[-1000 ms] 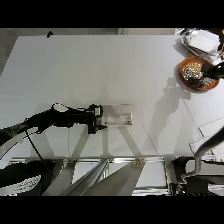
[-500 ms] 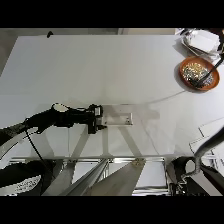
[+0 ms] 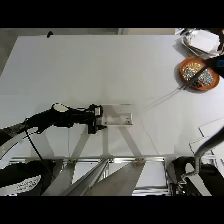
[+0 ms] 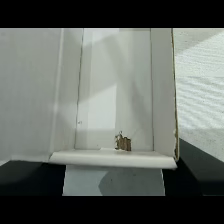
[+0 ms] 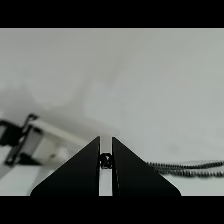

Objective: Fold the box and place the chain.

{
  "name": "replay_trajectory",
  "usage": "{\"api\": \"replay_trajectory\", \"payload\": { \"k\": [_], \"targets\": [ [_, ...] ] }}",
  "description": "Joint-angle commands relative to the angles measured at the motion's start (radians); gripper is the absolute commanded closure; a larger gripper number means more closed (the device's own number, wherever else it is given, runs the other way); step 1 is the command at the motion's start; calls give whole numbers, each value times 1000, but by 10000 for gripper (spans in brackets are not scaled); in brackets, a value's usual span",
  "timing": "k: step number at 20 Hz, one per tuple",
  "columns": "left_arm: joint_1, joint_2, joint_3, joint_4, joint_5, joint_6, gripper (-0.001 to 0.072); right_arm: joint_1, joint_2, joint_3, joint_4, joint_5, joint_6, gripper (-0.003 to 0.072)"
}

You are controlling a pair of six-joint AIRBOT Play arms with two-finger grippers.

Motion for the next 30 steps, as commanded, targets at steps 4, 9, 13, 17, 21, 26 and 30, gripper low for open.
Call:
{"api": "replay_trajectory", "payload": {
  "k": [4, 9, 13, 17, 21, 26, 30],
  "targets": [
    [0, 1, 1, 0, 0, 0, 416, 298, 10, 0, 26, -45, 53, 668],
    [0, 1, 1, 0, 0, 0, 416, 499, -42, 0, 23, -147, 69, 668],
    [0, 1, 1, 0, 0, 0, 416, 655, -159, 0, -50, -200, 69, 668],
    [0, 1, 1, 0, 0, 0, 416, 756, -264, 0, -170, -200, 72, 668],
    [0, 1, 1, 0, 0, 0, 416, 765, -288, -7, -267, -193, 123, 668],
    [0, 1, 1, 0, 0, 0, 416, 765, -288, -165, -259, -265, 123, 668],
    [0, 1, 1, 0, 0, 0, 416, 765, -291, -358, -261, -408, 142, 668]
  ]
}}
